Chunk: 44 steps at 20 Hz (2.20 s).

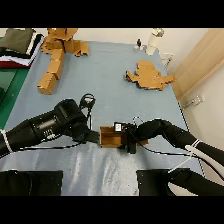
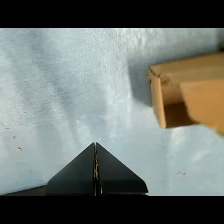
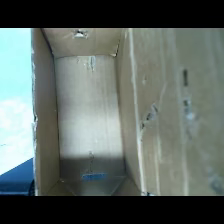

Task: Fold the box.

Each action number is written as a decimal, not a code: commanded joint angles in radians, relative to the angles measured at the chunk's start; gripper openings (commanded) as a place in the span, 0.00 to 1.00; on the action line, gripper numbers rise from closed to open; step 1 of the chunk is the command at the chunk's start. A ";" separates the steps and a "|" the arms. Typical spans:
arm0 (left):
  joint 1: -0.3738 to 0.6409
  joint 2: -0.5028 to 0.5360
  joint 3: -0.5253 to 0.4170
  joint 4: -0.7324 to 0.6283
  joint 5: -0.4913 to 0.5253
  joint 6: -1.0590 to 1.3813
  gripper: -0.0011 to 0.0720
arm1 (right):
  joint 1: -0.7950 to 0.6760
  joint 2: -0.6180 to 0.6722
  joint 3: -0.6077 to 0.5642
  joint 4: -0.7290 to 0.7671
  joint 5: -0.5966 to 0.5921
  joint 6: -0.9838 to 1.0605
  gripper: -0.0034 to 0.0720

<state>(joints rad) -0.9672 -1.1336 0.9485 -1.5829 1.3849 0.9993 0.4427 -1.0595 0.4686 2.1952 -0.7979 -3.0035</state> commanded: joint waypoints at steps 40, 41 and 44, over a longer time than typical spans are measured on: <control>0.232 0.003 -0.420 -0.872 -0.732 1.983 0.97 | 0.000 0.000 0.000 0.000 0.000 0.000 0.84; 0.222 0.000 -0.420 -0.871 -0.732 1.983 0.98 | 0.000 0.000 0.000 0.000 0.000 0.000 0.84; 0.197 -0.002 -0.421 -0.871 -0.742 1.983 0.97 | 0.000 0.000 0.000 0.000 0.000 0.000 0.84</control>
<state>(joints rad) -0.7528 -1.1301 0.5270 -2.4512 0.6598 2.9814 0.4427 -1.0595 0.4686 2.1944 -0.7982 -3.0032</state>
